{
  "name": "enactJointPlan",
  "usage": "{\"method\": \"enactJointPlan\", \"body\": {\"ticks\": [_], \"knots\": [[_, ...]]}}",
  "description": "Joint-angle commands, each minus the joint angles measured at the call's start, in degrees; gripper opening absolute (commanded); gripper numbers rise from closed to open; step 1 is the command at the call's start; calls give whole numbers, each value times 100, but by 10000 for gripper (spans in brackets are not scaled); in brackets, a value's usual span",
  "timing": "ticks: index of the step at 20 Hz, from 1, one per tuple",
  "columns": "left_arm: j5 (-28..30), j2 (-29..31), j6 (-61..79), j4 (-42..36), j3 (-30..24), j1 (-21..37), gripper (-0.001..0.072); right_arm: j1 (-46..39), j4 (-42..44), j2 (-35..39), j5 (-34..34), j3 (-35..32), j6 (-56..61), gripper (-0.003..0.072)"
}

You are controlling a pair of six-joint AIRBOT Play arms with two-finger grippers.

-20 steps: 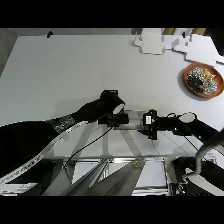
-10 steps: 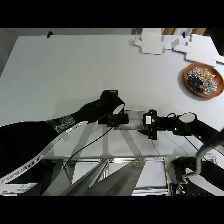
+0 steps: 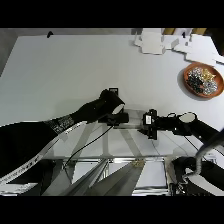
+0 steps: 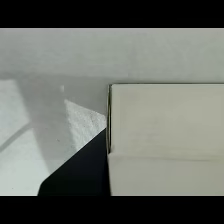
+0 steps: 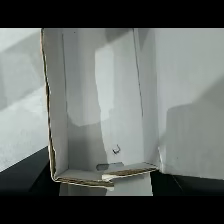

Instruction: Fold the box and place the chain.

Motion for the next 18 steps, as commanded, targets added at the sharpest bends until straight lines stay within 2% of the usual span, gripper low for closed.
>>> {"method": "enactJointPlan", "body": {"ticks": [1,4,6,8,9,13,18], "knots": [[-28,7,107,44,4,0,2,0,2,0,-11,0,2,412],[-31,13,105,46,4,0,23,0,2,0,-11,0,2,412],[-52,42,105,46,4,2,137,0,2,0,-11,0,2,412],[-122,114,269,28,4,4,310,0,2,0,-11,0,2,412],[-184,170,361,24,4,11,331,0,2,0,-11,0,2,412],[-372,579,739,-63,2,127,336,0,2,0,-11,0,2,412],[-658,1390,3086,-232,2,409,335,0,2,0,-11,0,2,412]]}}
